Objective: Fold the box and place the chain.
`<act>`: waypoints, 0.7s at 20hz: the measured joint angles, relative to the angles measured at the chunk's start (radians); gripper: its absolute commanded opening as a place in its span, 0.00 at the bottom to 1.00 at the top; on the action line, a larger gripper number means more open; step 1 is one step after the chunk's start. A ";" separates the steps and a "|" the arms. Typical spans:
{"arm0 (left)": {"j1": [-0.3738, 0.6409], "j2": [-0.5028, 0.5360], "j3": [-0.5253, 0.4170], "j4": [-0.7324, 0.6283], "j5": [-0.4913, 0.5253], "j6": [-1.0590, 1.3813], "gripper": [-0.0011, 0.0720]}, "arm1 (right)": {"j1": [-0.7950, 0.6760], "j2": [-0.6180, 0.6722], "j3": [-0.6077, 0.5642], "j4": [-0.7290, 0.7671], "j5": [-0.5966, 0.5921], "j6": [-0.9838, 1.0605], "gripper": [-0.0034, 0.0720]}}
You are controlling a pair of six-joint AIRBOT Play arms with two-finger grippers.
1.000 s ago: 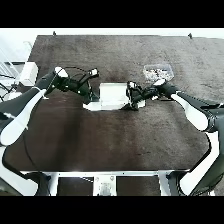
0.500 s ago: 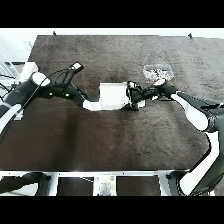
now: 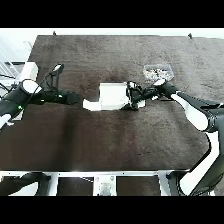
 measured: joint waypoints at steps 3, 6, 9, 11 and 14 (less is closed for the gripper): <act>0.070 -0.022 -0.013 -0.021 -0.044 -0.015 0.04 | 0.000 0.000 0.000 0.000 0.000 0.000 0.84; 0.134 -0.060 -0.017 -0.074 -0.093 0.022 0.04 | 0.000 0.000 0.000 0.000 0.000 0.000 0.84; 0.159 -0.113 -0.018 -0.121 -0.124 0.058 0.04 | 0.000 0.000 0.000 0.000 0.000 0.000 0.84; 0.166 -0.153 -0.018 -0.151 -0.136 0.080 0.04 | 0.000 0.000 0.000 0.000 0.000 0.000 0.84; 0.171 -0.210 -0.018 -0.208 -0.143 0.109 0.04 | 0.000 0.000 0.000 0.000 0.000 0.000 0.84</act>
